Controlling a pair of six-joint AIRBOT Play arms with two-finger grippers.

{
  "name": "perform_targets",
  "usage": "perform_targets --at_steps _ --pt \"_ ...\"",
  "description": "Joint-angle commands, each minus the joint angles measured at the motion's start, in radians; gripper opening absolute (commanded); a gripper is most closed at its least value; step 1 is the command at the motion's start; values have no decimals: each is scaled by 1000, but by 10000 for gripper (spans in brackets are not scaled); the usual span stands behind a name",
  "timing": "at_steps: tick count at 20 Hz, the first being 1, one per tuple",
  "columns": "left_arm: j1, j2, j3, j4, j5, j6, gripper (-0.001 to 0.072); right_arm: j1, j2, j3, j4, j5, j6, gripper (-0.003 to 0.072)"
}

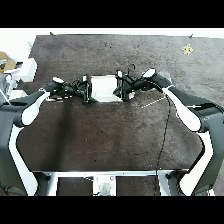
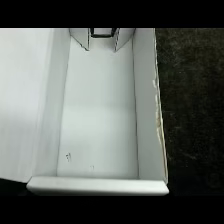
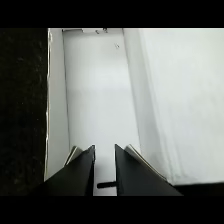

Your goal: Fold the box and place the chain.

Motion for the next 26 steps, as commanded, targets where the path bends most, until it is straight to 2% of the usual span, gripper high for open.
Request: perform_targets --at_steps 1,3,4,5,16,17,18,21,22,23,25,26 --pt "0 1 0 0 1 0 344 18 -11 0 -23 -18 -2 156" --pt "0 1 0 0 1 0 344 14 -11 0 -39 -21 1 158" --pt "0 1 0 0 1 0 344 11 -10 0 -39 -18 2 273" --pt "0 1 0 0 1 0 345 11 -11 0 -38 -18 1 476" --pt "0 1 0 0 1 0 344 11 -6 1 -39 -23 2 487" --pt "0 1 0 0 1 0 344 11 -4 1 -39 -23 2 519" --pt "0 1 0 0 1 0 344 11 -1 1 -39 -22 2 686" --pt "0 1 0 0 1 0 344 11 7 1 -39 -22 5 674" --pt "0 1 0 0 1 0 344 11 9 1 -39 -22 6 593" --pt "0 1 0 0 1 0 344 11 10 1 -39 -21 7 558" --pt "0 1 0 0 1 0 344 11 10 1 -39 -22 37 556" --pt "0 1 0 0 1 0 344 11 10 1 -44 -21 65 510"
